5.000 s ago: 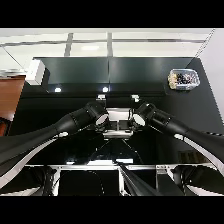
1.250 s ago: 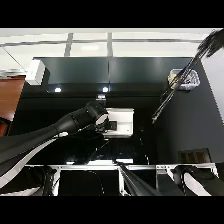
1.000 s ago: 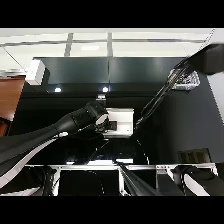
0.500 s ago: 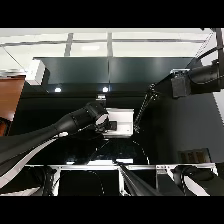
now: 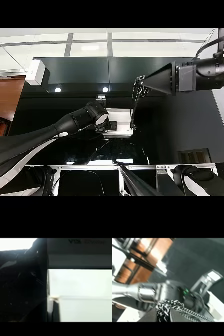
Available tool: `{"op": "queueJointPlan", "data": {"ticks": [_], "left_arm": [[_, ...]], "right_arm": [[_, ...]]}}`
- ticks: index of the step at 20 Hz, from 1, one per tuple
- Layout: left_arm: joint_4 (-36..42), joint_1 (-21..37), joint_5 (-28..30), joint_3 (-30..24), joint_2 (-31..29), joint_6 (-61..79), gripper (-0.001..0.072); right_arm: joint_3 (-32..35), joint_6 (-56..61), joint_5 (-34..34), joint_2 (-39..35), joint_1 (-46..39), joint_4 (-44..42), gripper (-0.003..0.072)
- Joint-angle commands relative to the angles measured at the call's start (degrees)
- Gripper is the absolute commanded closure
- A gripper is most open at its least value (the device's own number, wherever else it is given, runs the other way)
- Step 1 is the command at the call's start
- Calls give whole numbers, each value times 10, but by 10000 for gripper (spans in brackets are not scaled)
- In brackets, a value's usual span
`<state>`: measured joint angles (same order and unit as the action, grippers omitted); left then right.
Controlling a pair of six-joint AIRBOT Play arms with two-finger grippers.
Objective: Fold the box and place the chain.
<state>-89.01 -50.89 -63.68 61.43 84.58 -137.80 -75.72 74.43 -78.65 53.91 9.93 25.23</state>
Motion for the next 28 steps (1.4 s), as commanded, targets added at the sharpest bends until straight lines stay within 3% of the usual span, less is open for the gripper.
{"op": "queueJointPlan", "data": {"ticks": [1, 4, 8, 12, 16, 20, 21, 22, 23, 25, 28], "left_arm": [[0, 0, 0, 0, 0, 0, 684], [0, 0, -1, 0, 0, 0, 684], [0, 0, -1, 0, 0, 0, 684], [0, 0, -1, 0, 0, 0, 684], [0, 0, -3, 0, 0, 0, 684], [0, 0, -8, 0, 0, 0, 684], [0, 0, -11, 0, 0, 0, 684], [-1, 0, -13, 0, 0, 0, 684], [-1, 0, -13, 0, 0, 0, 684], [-1, 0, -12, 0, 0, 0, 684], [-1, 0, -11, 0, 0, 0, 684]], "right_arm": [[0, -10, 31, 0, 1, -38, 677], [6, 10, 18, 1, 12, 48, 677], [105, 29, 28, 1, 56, 111, 676], [218, 29, 96, 3, 80, 151, 676], [333, 29, 205, 19, 121, 177, 674], [365, 17, 276, 50, 131, 186, 667], [364, 16, 278, 50, 128, 188, 649], [361, 16, 267, 50, 120, 188, 440], [353, 6, 241, 49, 106, 190, 290], [327, -34, 174, 32, 56, 210, 289], [322, -101, 128, -32, -43, 292, 289]]}}
